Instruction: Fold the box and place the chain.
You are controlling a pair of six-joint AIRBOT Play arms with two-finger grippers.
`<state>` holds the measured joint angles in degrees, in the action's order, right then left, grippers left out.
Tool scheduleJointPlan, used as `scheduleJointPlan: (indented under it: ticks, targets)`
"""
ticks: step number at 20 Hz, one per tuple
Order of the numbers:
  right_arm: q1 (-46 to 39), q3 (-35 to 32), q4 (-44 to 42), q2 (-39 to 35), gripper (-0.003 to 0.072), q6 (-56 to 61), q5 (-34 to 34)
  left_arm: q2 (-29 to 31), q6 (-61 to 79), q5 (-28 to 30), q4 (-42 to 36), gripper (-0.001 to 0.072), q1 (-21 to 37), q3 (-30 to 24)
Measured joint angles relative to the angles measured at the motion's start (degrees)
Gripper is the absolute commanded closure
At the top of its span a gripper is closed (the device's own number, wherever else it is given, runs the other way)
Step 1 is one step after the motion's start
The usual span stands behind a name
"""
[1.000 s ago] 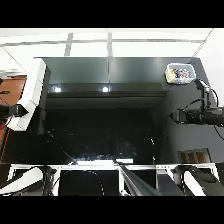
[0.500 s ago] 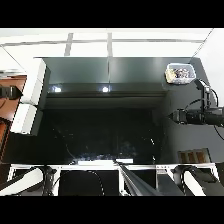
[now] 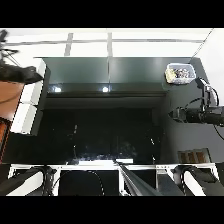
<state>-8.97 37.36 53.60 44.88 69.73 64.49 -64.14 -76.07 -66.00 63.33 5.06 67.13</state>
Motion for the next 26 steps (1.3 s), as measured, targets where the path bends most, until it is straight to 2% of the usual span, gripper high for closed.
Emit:
scheduleJointPlan:
  ticks: [4,6,8,14,26]
  targets:
    - [5.4,0.0,1.0,0.0,0.0669,-0.4,-8.8,9.3,-7.0,10.9,8.8,0.0683,-13.6,-14.9]
    - [7.8,0.0,4.1,0.1,0.0669,-0.7,-14.7,13.0,-9.5,14.6,14.5,0.0683,-16.4,-20.6]
    - [9.1,0.0,6.9,0.1,0.0669,-0.9,-19.0,15.2,-10.9,16.0,17.7,0.0682,-17.1,-23.6]
    - [10.3,0.0,9.8,0.1,0.0669,-1.1,-23.6,17.2,-12.4,17.5,20.9,0.0682,-17.0,-26.5]
    - [10.4,0.0,10.6,0.1,0.0669,-1.1,-24.7,17.5,-12.7,17.8,21.5,0.0682,-17.0,-27.0]
